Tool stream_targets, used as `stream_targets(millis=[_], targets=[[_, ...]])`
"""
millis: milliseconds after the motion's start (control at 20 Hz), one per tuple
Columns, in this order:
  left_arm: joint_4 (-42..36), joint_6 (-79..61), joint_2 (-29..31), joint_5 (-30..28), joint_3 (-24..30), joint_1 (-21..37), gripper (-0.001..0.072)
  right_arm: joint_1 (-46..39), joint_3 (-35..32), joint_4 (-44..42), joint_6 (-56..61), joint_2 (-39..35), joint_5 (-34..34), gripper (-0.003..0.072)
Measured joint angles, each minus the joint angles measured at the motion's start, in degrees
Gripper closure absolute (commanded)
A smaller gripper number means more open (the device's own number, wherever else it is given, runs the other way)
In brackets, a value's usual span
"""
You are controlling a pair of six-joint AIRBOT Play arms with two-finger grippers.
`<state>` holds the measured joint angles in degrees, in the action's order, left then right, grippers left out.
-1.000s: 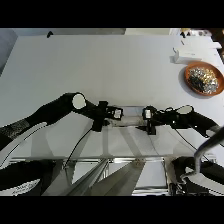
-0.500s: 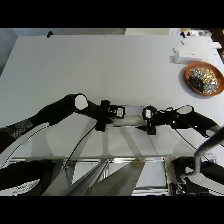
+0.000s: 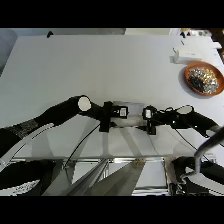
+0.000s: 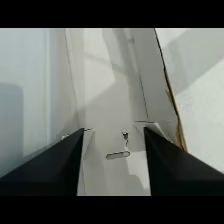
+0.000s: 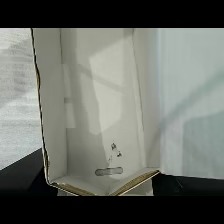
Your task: Fold the box and place the chain.
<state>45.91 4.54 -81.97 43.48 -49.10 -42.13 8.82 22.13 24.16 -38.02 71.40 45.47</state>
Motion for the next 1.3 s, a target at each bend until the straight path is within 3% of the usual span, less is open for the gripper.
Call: stream_targets(millis=[200, 400, 600, 650, 700, 1000, 1300], targets=[[0.0, 3.1, 0.0, 0.2, 0.0, -0.1, 0.0186, 0.0, 0.0, 0.0, -0.1, 0.0, 0.0, 0.0270], [0.9, 5.9, 2.6, 3.1, 0.0, 0.3, 0.0482, 0.0, 0.0, 0.0, -0.1, 0.0, 0.0, 0.0270], [5.8, 13.4, 8.7, 10.2, 0.0, 2.5, 0.0515, 0.0, 0.0, 0.0, 0.0, 0.0, 0.0, 0.0270], [7.5, 15.9, 10.8, 12.1, 0.0, 3.5, 0.0584, 0.0, 0.0, 0.0, 0.0, 0.0, 0.0, 0.0270], [9.0, 18.5, 12.8, 13.8, 0.0, 4.5, 0.0710, 0.0, 0.0, 0.0, 0.0, 0.0, 0.0, 0.0270], [14.8, 43.3, 21.7, 20.7, 0.3, 14.2, 0.0704, 0.0, 0.0, 0.0, 0.0, 0.0, 0.0, 0.0270], [11.3, 64.9, 17.1, 18.1, 5.6, 19.2, 0.0704, 0.0, 0.0, 0.0, 0.0, 0.0, 0.0, 0.0270]])
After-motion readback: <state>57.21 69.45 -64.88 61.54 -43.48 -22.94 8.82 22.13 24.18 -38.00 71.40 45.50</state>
